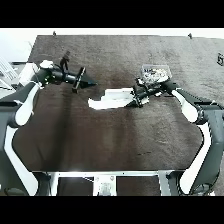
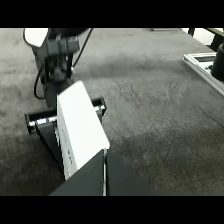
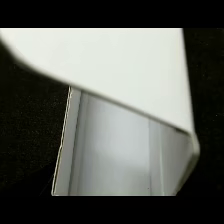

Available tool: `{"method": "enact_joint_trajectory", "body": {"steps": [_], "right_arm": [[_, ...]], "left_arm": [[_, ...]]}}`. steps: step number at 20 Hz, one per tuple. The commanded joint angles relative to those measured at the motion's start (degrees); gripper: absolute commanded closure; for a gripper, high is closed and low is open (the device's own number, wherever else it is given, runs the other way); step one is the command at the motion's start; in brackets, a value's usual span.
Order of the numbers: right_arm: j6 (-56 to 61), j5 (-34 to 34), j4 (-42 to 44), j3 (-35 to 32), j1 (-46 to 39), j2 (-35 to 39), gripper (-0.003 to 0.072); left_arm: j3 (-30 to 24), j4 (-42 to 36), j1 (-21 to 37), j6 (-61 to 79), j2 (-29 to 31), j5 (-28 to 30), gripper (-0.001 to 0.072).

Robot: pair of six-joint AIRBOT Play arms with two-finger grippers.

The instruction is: Fold the box and place the chain.

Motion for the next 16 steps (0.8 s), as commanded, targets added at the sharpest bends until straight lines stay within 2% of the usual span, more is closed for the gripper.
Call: {"method": "enact_joint_trajectory", "body": {"steps": [1, 4, 8, 10, 12, 16], "right_arm": [[0.00, 0.00, 0.02, 0.07, 0.00, 0.04, 0.0308], [0.00, 0.00, 0.02, 0.07, 0.00, 0.04, 0.0308], [0.00, 0.00, 0.02, 0.07, 0.00, 0.04, 0.0308], [0.00, 0.00, 0.02, 0.07, 0.00, 0.04, 0.0308], [0.00, 0.00, 0.02, 0.07, 0.00, 0.04, 0.0308], [0.00, -0.02, 0.02, 0.07, 0.00, 0.04, 0.0308]], "left_arm": [[-1.64, 1.73, -0.83, -4.68, 8.55, 1.97, 0.0695], [-7.54, 7.41, -4.55, -5.40, 18.32, 8.70, 0.0695], [-24.68, 8.83, -10.71, -1.20, 33.22, 29.20, 0.0695], [-33.07, 8.09, -14.91, 2.86, 38.01, 38.71, 0.0695], [-38.49, 7.39, -19.08, 5.62, 39.08, 42.42, 0.0695], [-45.55, 7.39, -25.42, 5.55, 39.01, 47.76, 0.0693]]}}
